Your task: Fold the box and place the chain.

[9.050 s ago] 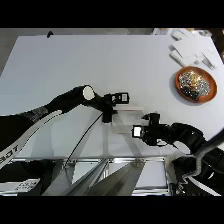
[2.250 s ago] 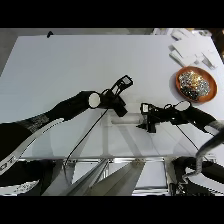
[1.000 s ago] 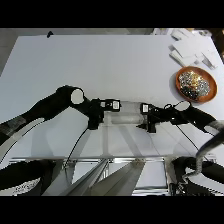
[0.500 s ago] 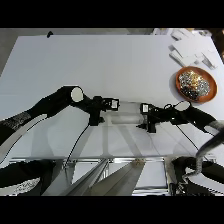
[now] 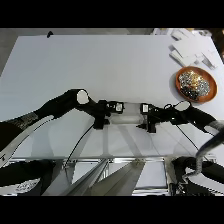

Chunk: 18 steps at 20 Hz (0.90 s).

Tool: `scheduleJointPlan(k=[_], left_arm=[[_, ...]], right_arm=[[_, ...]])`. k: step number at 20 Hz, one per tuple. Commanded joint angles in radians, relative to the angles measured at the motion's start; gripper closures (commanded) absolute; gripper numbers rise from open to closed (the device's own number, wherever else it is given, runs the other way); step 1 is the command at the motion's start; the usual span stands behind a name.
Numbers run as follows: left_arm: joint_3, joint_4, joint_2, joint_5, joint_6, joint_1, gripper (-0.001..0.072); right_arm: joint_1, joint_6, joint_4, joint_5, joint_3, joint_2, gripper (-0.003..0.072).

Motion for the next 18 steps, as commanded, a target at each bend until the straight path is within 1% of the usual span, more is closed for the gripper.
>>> scheduleJointPlan(k=[1, 2, 5, 7, 8, 9, 13, 15, 16, 18], left_arm=[[0.0, -0.026, -0.015, 0.029, -0.031, -0.014, 0.0408], [0.0, -0.029, -0.015, 0.045, -0.031, -0.014, 0.0464], [0.0, -0.028, -0.016, 0.106, -0.031, -0.014, 0.0468], [0.0, -0.028, -0.016, 0.123, -0.031, -0.014, 0.0468], [0.0, -0.029, -0.016, 0.122, -0.031, -0.017, 0.0501], [0.0, -0.029, -0.016, 0.119, -0.031, -0.021, 0.0582], [0.0, -0.087, -0.016, 0.12, -0.03, -0.045, 0.0586], [0.0, -0.117, -0.018, 0.122, -0.03, -0.056, 0.0573], [0.0, -0.118, -0.023, 0.122, -0.03, -0.058, 0.0527], [0.0, -0.117, -0.034, 0.119, -0.031, -0.06, 0.0376]], right_arm=[[0.0, 0.0, 0.0, 0.0, 0.0, 0.0, 0.0251], [0.0, 0.0, 0.0, 0.0, 0.0, 0.0, 0.0251], [0.0, 0.0, 0.0, 0.0, 0.0, 0.0, 0.0251], [0.0, 0.0, 0.0, 0.0, 0.0, 0.0, 0.0251], [0.0, 0.0, 0.0, 0.0, 0.0, 0.0, 0.0251], [0.0, 0.0, 0.0, 0.0, 0.0, 0.0, 0.0251], [0.0, 0.0, 0.0, 0.0, 0.0, 0.0, 0.0251], [0.0, 0.0, 0.0, 0.0, 0.0, 0.0, 0.0251], [0.0, 0.0, 0.0, 0.0, 0.0, 0.0, 0.0251], [0.0, 0.0, 0.0, 0.0, 0.0, 0.0, 0.0251]])
